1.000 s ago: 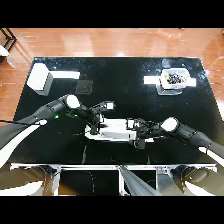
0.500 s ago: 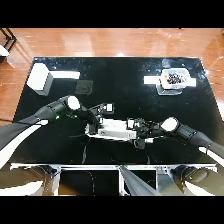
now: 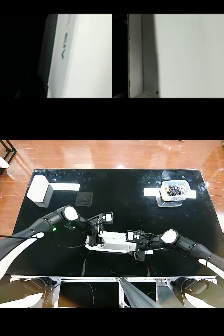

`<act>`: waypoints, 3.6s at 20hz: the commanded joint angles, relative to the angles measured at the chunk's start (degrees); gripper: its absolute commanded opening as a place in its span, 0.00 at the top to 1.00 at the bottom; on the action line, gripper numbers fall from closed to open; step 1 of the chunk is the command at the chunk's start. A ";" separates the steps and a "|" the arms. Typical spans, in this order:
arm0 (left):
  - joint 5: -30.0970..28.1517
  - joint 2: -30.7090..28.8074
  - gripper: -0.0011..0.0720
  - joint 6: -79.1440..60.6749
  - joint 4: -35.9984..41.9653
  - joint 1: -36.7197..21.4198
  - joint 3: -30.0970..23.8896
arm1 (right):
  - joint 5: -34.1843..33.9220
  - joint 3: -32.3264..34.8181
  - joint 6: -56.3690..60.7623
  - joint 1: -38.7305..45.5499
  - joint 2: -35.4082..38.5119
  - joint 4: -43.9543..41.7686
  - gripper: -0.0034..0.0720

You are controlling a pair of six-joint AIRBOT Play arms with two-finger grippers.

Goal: Fold the box and place the chain.

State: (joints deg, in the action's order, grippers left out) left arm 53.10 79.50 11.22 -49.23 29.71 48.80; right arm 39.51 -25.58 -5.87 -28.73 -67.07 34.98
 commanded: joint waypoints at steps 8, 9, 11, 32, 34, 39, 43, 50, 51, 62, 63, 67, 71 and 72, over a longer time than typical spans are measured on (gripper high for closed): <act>5.75 -11.43 0.13 20.39 -13.88 -2.86 0.04 | -1.16 0.02 -0.90 0.00 -0.04 1.14 0.34; 7.28 -13.03 0.13 23.82 -13.92 -4.00 0.04 | -1.20 0.02 -1.09 0.00 -0.04 1.16 0.34; 10.97 -15.61 0.16 32.26 -14.01 -6.14 0.04 | -1.18 0.02 -1.09 0.00 -0.07 1.14 0.34; -15.78 -27.82 0.95 41.46 7.39 8.76 -14.67 | -1.16 0.02 -1.09 0.00 -0.15 1.14 0.55; -25.29 -26.77 0.95 41.48 7.56 9.75 -14.67 | -1.16 0.02 -1.09 0.00 -0.15 1.14 0.55; -36.85 -19.98 0.95 41.48 7.56 9.77 -14.51 | -1.16 0.02 -1.09 0.00 -0.15 1.14 0.55; -29.29 -14.25 0.95 41.46 7.48 9.77 -14.34 | -1.18 0.02 -1.09 0.00 -0.15 1.11 0.55; -25.22 -12.96 0.95 39.54 4.09 9.07 -12.39 | -1.18 0.02 -1.09 0.00 -0.15 1.11 0.55; -22.56 -13.25 0.95 39.58 1.49 8.81 -11.52 | -1.18 0.02 -1.09 0.00 -0.15 1.11 0.55; 8.07 -22.95 0.10 39.39 -9.57 -8.22 -5.11 | -1.18 0.02 -1.07 0.00 -0.15 1.11 0.55; 8.70 -22.95 0.10 33.48 -10.29 -8.17 -5.11 | -1.16 0.02 -1.07 0.00 -0.15 1.11 0.55; 7.23 -22.60 0.10 5.16 -10.05 -6.88 -7.30 | -1.18 0.02 -1.07 0.00 -0.15 1.14 0.55; 3.63 -19.96 0.10 -1.84 -7.41 -6.91 -11.74 | -1.16 0.02 -1.07 0.00 -0.15 1.11 0.55; 2.54 -18.97 0.10 -1.99 -6.32 -6.86 -12.22 | -1.18 0.02 -1.07 0.00 -0.15 1.11 0.55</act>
State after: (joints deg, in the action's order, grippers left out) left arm 57.89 58.76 16.32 -57.93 22.87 38.72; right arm 38.33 -25.58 -6.96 -28.73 -67.20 36.12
